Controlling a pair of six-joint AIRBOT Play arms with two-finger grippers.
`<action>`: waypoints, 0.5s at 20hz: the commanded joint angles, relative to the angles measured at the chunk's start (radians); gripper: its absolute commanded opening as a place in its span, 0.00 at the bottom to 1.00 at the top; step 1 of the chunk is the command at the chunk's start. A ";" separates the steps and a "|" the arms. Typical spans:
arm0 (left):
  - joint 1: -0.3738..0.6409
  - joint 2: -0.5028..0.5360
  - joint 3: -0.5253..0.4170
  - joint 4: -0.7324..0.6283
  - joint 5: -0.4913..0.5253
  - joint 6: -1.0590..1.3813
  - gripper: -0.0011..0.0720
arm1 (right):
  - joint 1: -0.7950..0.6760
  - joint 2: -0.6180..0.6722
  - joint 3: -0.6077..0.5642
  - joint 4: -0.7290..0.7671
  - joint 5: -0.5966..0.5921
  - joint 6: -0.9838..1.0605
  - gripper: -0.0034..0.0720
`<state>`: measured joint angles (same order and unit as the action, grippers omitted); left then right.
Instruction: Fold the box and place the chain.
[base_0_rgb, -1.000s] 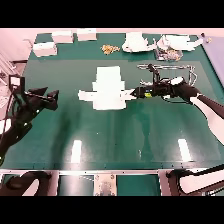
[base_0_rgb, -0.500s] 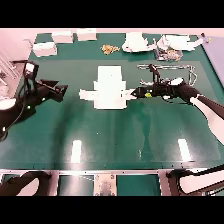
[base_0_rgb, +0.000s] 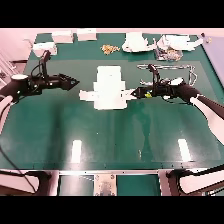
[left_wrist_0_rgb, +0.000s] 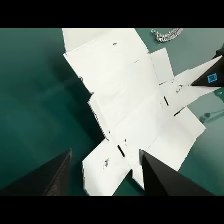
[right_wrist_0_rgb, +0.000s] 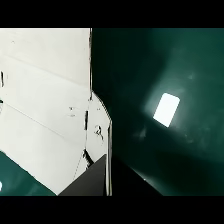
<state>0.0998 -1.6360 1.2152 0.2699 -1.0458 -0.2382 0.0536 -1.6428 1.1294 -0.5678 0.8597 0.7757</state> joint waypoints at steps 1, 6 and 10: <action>-0.016 -0.154 0.185 0.110 -0.099 -0.153 0.69 | 0.002 -0.001 0.000 0.002 0.002 -0.002 0.05; -0.079 -0.272 0.392 0.188 -0.114 -0.263 0.69 | 0.013 -0.001 0.000 0.003 0.001 -0.002 0.05; -0.123 -0.343 0.505 0.252 -0.125 -0.338 0.69 | 0.014 -0.001 0.000 0.003 0.002 -0.003 0.05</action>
